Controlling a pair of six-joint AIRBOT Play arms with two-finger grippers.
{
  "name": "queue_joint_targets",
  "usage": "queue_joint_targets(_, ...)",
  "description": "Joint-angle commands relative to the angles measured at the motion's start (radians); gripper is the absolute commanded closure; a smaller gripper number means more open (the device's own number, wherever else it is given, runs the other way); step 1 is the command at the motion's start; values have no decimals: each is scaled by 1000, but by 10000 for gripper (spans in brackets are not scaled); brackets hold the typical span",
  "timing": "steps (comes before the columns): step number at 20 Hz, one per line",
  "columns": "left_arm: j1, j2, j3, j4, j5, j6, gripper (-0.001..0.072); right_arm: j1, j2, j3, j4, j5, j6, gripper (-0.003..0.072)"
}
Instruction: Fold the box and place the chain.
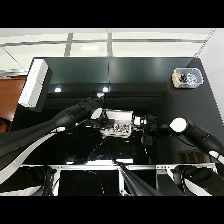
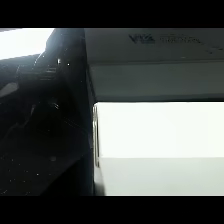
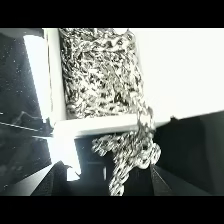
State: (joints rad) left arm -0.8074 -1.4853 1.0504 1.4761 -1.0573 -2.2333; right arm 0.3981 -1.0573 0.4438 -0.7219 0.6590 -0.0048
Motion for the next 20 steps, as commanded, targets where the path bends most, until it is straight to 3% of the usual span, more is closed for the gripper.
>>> queue_joint_targets(1,1,0,0,0,1,0,679,1,-48,13,56,-100,-108,-34)
queue_joint_targets(12,1,0,0,0,1,0,679,1,-114,40,60,-36,-107,-34)
queue_joint_targets(13,1,0,0,0,1,0,679,1,-114,40,60,-37,-107,5)
queue_joint_targets(14,1,0,0,0,0,0,678,1,-114,40,60,-37,-105,186)
queue_joint_targets(15,1,0,0,0,0,0,679,1,-114,40,61,-36,-102,293)
queue_joint_targets(17,1,0,0,0,0,0,679,1,-113,40,60,-35,-71,682)
queue_joint_targets(20,1,0,0,0,0,0,679,1,-89,41,35,-35,30,679)
